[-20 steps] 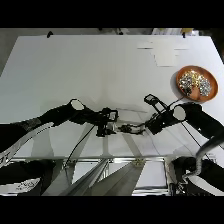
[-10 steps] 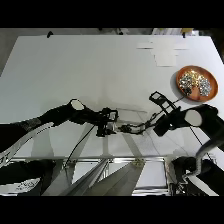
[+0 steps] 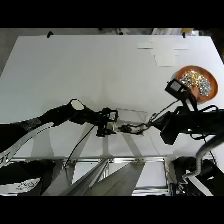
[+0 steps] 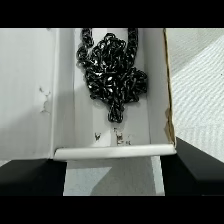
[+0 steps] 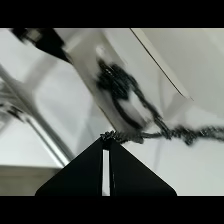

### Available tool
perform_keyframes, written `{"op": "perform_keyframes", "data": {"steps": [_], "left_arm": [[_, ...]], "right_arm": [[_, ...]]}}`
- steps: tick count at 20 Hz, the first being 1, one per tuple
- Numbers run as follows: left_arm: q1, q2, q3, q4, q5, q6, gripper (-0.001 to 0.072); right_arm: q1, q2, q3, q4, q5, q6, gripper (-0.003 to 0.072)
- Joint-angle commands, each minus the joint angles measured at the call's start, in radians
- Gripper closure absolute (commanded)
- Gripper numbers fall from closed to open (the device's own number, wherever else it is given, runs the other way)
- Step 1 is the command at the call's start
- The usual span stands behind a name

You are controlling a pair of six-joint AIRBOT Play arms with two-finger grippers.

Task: Fold the box and place the chain.

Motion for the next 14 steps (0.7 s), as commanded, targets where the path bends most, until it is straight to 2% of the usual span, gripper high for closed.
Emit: {"op": "perform_keyframes", "data": {"steps": [1, 4, 6, 9, 14], "left_arm": [[0.001, 0.000, 0.000, 0.000, 0.000, 0.000, 0.0487], [0.001, 0.000, 0.000, 0.000, 0.000, 0.000, 0.0487], [0.001, 0.000, 0.000, 0.000, 0.000, 0.000, 0.0487], [0.001, 0.000, 0.000, 0.000, 0.000, 0.000, 0.0487], [0.001, 0.000, 0.000, 0.000, 0.000, 0.000, 0.0487]], "right_arm": [[0.000, 0.010, 0.052, 0.234, -0.057, -0.055, 0.0668], [0.000, 0.010, 0.052, 0.365, -0.113, -0.114, 0.0669], [0.000, 0.006, 0.052, 0.377, -0.144, -0.127, 0.0669], [0.027, -0.048, 0.051, 0.308, -0.145, -0.157, 0.0669], [0.188, -0.230, 0.047, 0.140, -0.175, -0.156, 0.0668]]}}
